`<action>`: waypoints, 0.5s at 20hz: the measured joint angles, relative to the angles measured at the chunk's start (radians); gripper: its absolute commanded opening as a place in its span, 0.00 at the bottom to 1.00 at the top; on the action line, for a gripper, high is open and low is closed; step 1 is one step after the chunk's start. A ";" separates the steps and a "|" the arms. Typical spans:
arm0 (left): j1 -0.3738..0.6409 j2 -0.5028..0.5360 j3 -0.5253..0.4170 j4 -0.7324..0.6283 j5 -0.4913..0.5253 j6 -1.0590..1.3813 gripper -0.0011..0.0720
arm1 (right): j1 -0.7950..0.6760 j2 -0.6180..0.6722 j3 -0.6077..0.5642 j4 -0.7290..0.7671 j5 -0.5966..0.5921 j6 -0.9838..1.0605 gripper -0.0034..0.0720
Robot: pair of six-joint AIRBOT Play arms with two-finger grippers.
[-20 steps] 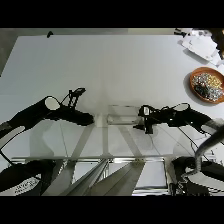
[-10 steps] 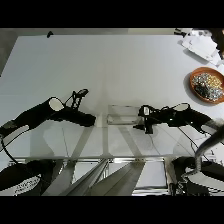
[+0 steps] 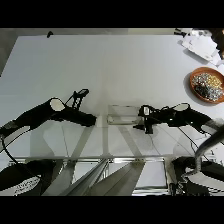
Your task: Fold the box and place the chain.
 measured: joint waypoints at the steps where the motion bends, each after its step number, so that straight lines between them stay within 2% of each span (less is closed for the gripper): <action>1: 0.000 0.000 0.000 0.014 -0.002 -0.019 0.02 | 0.000 0.000 0.000 0.000 0.000 0.000 0.60; 6: -0.002 0.000 0.001 0.043 0.000 -0.052 0.02 | 0.000 0.000 0.000 0.000 0.000 0.000 0.60; 10: -0.014 -0.008 0.001 0.003 0.008 -0.025 0.02 | 0.000 0.000 0.000 0.000 0.000 0.000 0.60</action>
